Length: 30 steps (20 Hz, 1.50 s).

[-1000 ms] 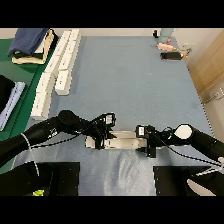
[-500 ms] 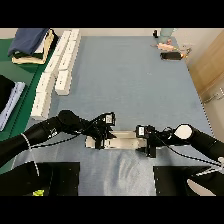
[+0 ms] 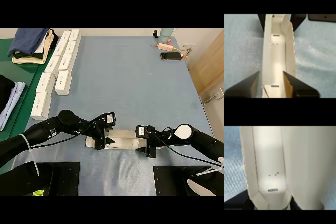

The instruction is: Fold the box.

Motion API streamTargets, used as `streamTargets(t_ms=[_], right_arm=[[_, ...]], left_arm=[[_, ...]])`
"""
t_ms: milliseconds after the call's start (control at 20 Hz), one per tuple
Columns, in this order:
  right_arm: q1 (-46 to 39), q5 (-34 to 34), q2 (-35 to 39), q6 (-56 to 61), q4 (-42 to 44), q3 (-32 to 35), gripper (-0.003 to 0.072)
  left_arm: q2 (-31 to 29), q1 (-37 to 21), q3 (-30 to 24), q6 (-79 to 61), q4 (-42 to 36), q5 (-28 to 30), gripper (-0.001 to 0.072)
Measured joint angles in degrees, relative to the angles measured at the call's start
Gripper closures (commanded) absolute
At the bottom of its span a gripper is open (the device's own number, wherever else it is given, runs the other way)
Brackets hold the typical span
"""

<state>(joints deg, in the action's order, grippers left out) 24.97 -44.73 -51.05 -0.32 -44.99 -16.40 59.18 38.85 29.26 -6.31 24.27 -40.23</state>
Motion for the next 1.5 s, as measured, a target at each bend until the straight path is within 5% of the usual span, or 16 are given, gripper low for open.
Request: streamTargets(t_ms=[250, 300, 350, 400, 650, 800, 950, 1500], right_arm=[[0.0, 0.0, 0.0, 0.0, 0.0, 0.0, 0.0182], [0.0, 0.0, 0.0, 0.0, 0.0, 0.0, 0.0182], [0.0, 0.0, 0.0, 0.0, 0.0, 0.0, 0.0182], [0.0, 0.0, 0.0, 0.0, 0.0, 0.0, 0.0182], [0.0, 0.0, 0.0, 0.0, 0.0, 0.0, 0.0182], [0.0, 0.0, 0.0, 0.0, 0.0, 0.0, 0.0182], [0.0, 0.0, 0.0, 0.0, 0.0, 0.0, 0.0182], [0.0, 0.0, 0.0, 0.0, 0.0, 0.0, 0.0182]], left_arm=[[-8.5, -1.6, 0.1, 20.8, 12.9, -1.3, 0.0032], [-11.1, -2.0, 0.1, 26.9, 16.7, -2.8, 0.0195], [-13.6, -2.3, 0.1, 32.9, 20.3, -4.4, 0.0482], [-16.2, -2.5, 0.1, 39.5, 23.8, -6.6, 0.0691], [-22.7, -1.9, 0.1, 62.8, 23.3, -13.4, 0.0693], [-20.9, 1.4, 0.4, 71.2, 17.8, -7.5, 0.0693], [-15.0, 3.5, 3.2, 75.3, 13.7, -1.5, 0.0693], [9.3, 4.3, 11.8, 88.4, 10.6, 3.9, 0.0693]])
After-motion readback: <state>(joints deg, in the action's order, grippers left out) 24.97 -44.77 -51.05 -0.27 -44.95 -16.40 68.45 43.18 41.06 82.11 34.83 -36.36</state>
